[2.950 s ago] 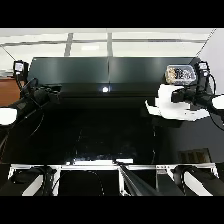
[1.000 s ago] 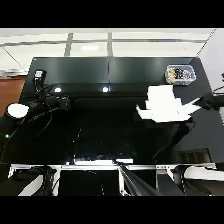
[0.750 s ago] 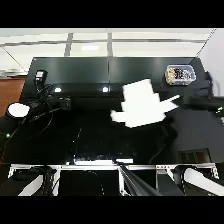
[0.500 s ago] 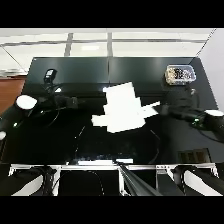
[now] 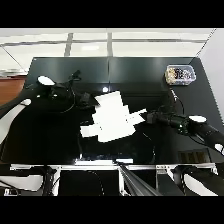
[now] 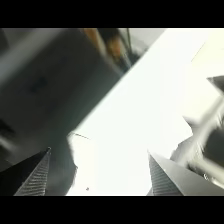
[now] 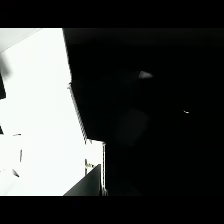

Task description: Fold the box and place the chain.

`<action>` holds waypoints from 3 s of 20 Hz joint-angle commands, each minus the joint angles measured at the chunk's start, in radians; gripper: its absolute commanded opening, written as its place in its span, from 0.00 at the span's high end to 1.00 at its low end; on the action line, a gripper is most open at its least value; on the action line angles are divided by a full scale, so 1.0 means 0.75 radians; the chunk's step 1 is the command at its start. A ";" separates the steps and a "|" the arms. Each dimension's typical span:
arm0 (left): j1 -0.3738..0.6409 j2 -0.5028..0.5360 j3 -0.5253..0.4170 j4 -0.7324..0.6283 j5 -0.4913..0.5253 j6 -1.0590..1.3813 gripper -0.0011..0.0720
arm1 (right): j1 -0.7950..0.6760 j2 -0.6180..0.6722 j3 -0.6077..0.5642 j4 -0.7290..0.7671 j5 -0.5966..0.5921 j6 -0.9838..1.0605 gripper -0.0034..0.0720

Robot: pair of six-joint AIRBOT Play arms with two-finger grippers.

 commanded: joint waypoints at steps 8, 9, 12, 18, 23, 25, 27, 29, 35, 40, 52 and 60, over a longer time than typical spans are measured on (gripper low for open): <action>-0.163 -0.250 0.215 0.136 -0.395 0.214 0.46 | 0.020 0.001 -0.004 0.011 -0.019 -0.005 0.94; -0.163 -0.251 0.226 0.127 -0.398 0.237 0.57 | 0.020 0.001 -0.004 0.011 -0.020 -0.005 0.94; -0.156 -0.272 0.243 0.121 -0.422 0.265 0.88 | 0.020 0.001 -0.004 0.003 -0.019 -0.005 0.94; -0.155 -0.278 0.282 0.127 -0.417 0.257 0.95 | -0.017 0.001 0.143 -0.343 0.066 0.042 0.07; -0.197 -0.051 0.198 0.134 -0.286 0.402 0.96 | -0.027 0.002 0.532 -0.956 0.281 0.209 0.07; -0.212 0.102 0.073 0.120 -0.098 0.514 0.96 | -0.026 0.002 0.593 -1.044 0.281 0.202 0.07; -0.224 0.200 -0.023 0.125 0.071 0.687 0.95 | -0.016 -0.001 0.593 -1.045 0.244 0.151 0.07; -0.224 0.189 -0.037 0.127 0.123 0.931 0.95 | 0.033 -0.013 0.592 -1.047 0.224 0.060 0.07; -0.289 0.148 -0.037 0.307 0.351 1.233 0.95 | 0.101 -0.028 0.579 -1.131 0.176 -0.036 0.07; -0.363 0.139 -0.037 0.437 0.434 1.233 0.95 | 0.106 -0.066 0.511 -1.130 0.191 -0.047 0.07; -0.366 0.127 -0.037 0.437 0.407 1.207 0.95 | 0.320 -0.068 0.402 -1.127 0.160 -0.207 0.07; -0.379 0.114 -0.037 0.437 0.378 1.208 0.95 | 0.479 -0.078 0.400 -1.125 0.081 -0.246 0.07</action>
